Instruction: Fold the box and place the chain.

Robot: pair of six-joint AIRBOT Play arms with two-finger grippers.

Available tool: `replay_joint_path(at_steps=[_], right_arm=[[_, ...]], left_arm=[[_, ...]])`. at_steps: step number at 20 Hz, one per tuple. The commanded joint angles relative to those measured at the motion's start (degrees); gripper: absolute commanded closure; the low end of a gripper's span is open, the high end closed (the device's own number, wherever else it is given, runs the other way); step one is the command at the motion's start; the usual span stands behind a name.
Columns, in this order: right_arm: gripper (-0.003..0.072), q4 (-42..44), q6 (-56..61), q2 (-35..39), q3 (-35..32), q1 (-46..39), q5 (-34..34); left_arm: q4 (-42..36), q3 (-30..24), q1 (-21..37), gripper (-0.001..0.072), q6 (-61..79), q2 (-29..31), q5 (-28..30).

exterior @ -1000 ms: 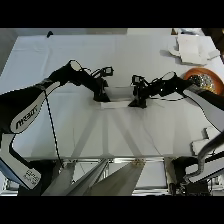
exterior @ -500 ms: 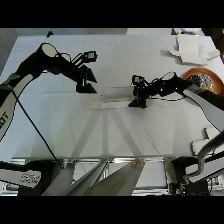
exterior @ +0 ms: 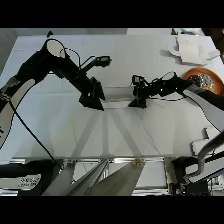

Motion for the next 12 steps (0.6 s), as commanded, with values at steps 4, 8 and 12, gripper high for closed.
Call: replay_joint_path(at_steps=[4,8,12], right_arm=[[0.0203,0.0,0.0,0.0,0.0,0.0,0.0],[0.0203,0.0,0.0,0.0,0.0,0.0,0.0],[0.0203,0.0,0.0,0.0,0.0,0.0,0.0]], left_arm=[[3.0,0.0,-2.5,0.0694,9.2,-0.2,24.0],[2.8,0.0,-1.0,0.0696,6.0,-4.8,34.5],[3.6,0.0,0.0,0.0695,2.7,-11.5,37.8]])
